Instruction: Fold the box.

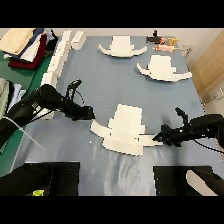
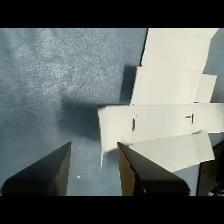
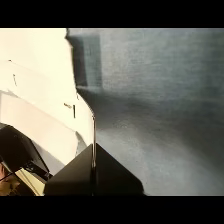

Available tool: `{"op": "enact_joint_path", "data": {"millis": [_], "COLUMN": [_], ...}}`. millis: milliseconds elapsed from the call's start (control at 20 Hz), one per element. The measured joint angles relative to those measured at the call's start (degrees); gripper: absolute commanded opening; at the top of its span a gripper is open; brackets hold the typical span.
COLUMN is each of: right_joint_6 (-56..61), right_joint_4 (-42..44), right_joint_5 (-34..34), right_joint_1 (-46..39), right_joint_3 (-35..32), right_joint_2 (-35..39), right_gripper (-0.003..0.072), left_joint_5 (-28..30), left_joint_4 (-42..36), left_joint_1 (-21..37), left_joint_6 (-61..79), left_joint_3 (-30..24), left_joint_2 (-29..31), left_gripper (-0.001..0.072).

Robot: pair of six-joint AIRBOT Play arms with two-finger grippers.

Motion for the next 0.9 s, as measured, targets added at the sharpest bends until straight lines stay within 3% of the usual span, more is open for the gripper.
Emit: {"op": "enact_joint_path", "data": {"millis": [200, 500, 900], "right_joint_6": [-4.26, -6.51, -7.37], "right_joint_4": [0.85, 0.2, -7.61], "right_joint_5": [2.32, 10.21, 16.2], "right_joint_1": [3.02, 14.25, 28.72], "right_joint_3": [0.17, 4.39, 5.35], "right_joint_2": [-0.63, -0.81, 1.49], "right_gripper": [0.0001, 0.0, 0.0], "left_joint_5": [0.26, 0.7, -3.91], "left_joint_4": [-0.24, -1.05, -2.16], "left_joint_1": [0.0, 0.0, 0.07], "left_joint_6": [0.35, 0.44, 2.16], "left_joint_3": [2.25, 3.02, 3.13], "left_joint_2": [-2.29, -3.06, -3.17], "left_gripper": [0.044, 0.044, 0.044]}}
